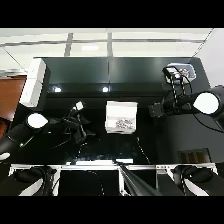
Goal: Fold the box and place the chain.
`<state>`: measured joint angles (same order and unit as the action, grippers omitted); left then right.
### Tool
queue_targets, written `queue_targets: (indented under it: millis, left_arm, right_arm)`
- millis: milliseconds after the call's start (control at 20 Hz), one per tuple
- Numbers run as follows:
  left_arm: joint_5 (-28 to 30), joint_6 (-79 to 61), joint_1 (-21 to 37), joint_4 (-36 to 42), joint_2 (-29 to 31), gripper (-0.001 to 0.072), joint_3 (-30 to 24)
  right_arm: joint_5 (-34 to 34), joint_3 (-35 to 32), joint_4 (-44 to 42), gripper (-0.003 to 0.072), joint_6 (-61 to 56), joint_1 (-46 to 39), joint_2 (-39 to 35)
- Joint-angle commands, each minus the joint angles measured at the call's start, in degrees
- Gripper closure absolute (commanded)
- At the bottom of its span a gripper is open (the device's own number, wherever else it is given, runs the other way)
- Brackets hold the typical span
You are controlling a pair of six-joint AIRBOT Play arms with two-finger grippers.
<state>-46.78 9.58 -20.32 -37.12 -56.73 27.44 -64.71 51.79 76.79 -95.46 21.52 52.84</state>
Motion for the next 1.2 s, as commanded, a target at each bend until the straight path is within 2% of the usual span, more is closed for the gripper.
queue_targets:
  millis: [0,150,300,850,1150]
  left_arm:
    - [-0.15,-20.39,-1.77,1.75,-5.51,-0.0005,3.76]
    - [-0.28,-24.72,-1.03,3.1,-13.81,-0.0005,8.22]
    - [-0.22,-24.81,-0.85,3.74,-18.29,-0.0005,10.1]
    - [0.22,-27.98,-2.91,10.93,-20.68,-0.0004,10.64]
    - [-0.66,-24.17,-5.25,8.44,-23.19,-0.0003,14.23]
  right_arm:
    - [0.02,-0.17,-0.2,0.038,-0.74,0.02,0.0]
    - [0.28,-0.83,-0.24,0.0381,-1.66,0.04,0.07]
    - [0.26,-1.22,-0.22,0.0381,-1.81,0.04,0.07]
    - [0.5,-1.22,-0.28,0.0381,-2.73,0.04,0.07]
    - [1.53,-1.22,-0.26,0.038,-2.73,0.04,0.07]
